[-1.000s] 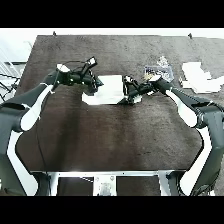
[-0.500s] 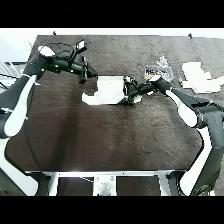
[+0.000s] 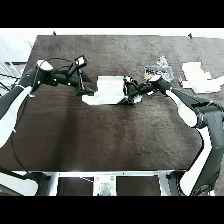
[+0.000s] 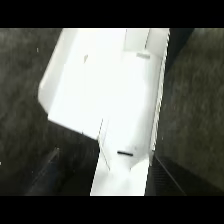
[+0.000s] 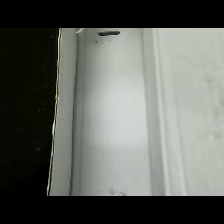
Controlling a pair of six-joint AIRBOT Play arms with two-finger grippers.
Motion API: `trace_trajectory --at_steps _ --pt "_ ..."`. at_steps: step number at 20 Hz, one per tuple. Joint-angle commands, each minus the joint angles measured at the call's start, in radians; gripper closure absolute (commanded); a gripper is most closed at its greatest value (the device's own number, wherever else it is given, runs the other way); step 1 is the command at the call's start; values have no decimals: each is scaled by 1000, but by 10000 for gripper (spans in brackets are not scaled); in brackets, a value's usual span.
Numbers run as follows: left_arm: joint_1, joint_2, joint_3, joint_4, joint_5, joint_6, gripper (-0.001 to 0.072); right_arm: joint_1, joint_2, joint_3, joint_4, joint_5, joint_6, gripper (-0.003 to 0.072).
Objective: Fold the box and place the chain.
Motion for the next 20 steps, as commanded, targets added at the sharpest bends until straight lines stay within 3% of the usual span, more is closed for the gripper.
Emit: trace_trajectory --at_steps 1,4,10,15,20 --pt "-13 5 -33 122 71 -49 72 0 -1 0 0 0 0 114" --pt "-24 -24 -23 177 95 -75 72 0 -1 0 1 0 0 114" --pt "-31 -196 182 183 -139 -66 73 0 -1 0 0 0 0 114" --pt "-86 -230 205 307 -137 -82 72 0 -1 0 0 0 0 114" --pt "-90 -230 205 280 -117 -92 72 0 -1 0 1 0 0 114"
